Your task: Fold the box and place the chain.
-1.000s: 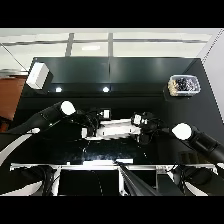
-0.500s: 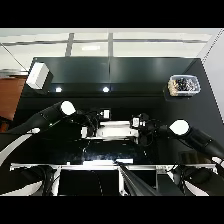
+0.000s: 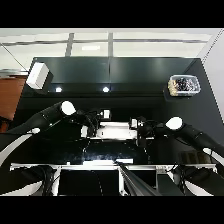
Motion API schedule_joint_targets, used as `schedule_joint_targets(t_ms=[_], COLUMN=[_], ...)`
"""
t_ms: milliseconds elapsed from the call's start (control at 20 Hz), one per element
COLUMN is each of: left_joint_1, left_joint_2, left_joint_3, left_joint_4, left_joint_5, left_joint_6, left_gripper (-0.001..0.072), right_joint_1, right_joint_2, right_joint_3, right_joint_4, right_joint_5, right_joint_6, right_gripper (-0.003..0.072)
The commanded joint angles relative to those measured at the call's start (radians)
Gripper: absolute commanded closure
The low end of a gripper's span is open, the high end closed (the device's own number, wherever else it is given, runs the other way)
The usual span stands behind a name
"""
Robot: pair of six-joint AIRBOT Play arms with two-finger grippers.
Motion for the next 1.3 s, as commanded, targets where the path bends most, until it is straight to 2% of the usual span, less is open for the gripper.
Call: schedule_joint_targets(t_ms=[0,1250], left_joint_1=[0.001,0.001], left_joint_2=[-0.001,-0.001], left_joint_3=[0.000,0.000], left_joint_4=[0.000,0.000], left_joint_5=[0.001,-0.006], left_joint_6=[0.000,-0.001], left_gripper=[0.0679,0.0679], right_joint_1=[-0.001,-0.001], right_joint_2=[-0.028,-0.034], right_joint_3=[0.000,0.000], right_joint_4=[-0.010,-0.012], right_joint_5=[0.006,-0.042], right_joint_6=[-0.016,-0.002], right_gripper=[-0.0025,-0.0024])
